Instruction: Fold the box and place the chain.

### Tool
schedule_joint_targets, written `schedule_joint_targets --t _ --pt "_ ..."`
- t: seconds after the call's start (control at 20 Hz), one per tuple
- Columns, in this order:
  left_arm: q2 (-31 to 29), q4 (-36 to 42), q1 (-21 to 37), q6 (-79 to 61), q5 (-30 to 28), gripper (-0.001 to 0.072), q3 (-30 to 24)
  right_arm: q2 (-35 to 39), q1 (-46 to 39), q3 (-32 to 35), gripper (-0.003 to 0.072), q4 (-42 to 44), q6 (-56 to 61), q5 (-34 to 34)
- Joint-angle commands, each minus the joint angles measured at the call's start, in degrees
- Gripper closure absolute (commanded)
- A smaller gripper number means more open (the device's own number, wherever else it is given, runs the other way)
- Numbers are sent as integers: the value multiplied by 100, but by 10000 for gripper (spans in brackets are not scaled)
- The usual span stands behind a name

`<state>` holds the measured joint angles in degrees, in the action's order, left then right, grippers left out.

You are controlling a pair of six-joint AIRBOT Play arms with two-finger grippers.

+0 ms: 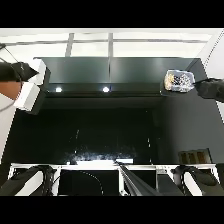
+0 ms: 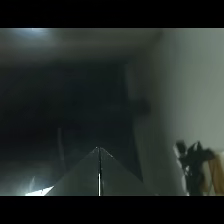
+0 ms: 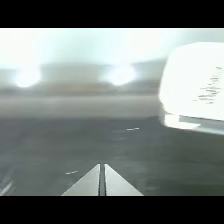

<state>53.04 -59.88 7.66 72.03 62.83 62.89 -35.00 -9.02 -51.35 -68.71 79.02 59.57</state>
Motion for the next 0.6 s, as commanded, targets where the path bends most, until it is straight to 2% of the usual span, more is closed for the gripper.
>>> schedule_joint_targets --t 0.0,0.05,0.15,0.55 --pt "-1220 -114 -881 0 -1460 681 -1860 527 -33 922 644 -1080 863 -765" --pt "-1333 -162 -1003 0 -1591 681 -2267 525 -15 1296 644 -1043 890 -984" --pt "-1360 -160 -1029 42 -1698 681 -2649 525 -17 1849 645 -1060 887 -1346" --pt "-1478 -304 -907 37 -1910 680 -2614 525 -17 1939 645 -1067 885 -1226"
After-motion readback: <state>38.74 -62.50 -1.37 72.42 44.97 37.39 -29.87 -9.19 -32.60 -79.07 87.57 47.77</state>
